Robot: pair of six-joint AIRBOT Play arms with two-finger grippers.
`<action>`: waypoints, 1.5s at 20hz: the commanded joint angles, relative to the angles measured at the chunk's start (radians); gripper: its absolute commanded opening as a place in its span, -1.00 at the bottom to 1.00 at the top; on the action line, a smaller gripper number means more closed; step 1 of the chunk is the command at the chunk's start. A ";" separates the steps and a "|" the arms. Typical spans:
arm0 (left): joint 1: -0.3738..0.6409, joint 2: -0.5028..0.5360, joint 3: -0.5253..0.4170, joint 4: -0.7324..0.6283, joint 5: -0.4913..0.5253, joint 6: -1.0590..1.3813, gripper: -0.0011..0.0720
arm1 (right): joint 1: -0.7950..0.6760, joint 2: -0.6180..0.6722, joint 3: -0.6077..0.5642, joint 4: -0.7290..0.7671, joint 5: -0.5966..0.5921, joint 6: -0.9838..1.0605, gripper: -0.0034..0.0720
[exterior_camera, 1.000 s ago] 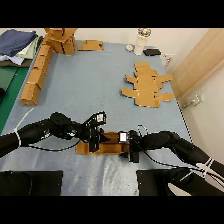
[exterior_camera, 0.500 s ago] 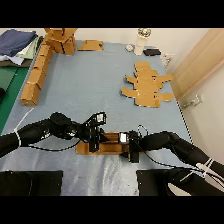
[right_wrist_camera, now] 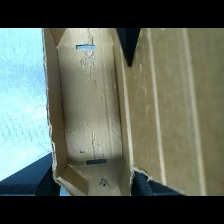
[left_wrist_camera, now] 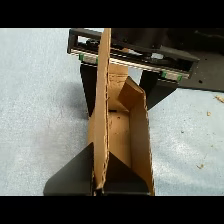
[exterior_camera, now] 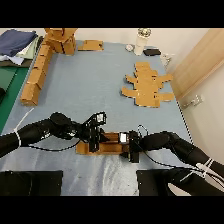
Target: Fold the box.
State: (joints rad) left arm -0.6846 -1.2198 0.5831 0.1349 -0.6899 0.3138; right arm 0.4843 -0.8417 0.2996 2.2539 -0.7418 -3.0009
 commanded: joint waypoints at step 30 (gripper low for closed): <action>0.000 -0.001 0.000 0.000 0.024 -0.002 -0.93 | 0.002 0.000 0.000 -0.006 0.000 0.000 0.44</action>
State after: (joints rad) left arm -0.6857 -1.2205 0.5831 0.1341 -0.6865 0.3134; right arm 0.4850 -0.8417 0.2996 2.2475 -0.7414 -3.0009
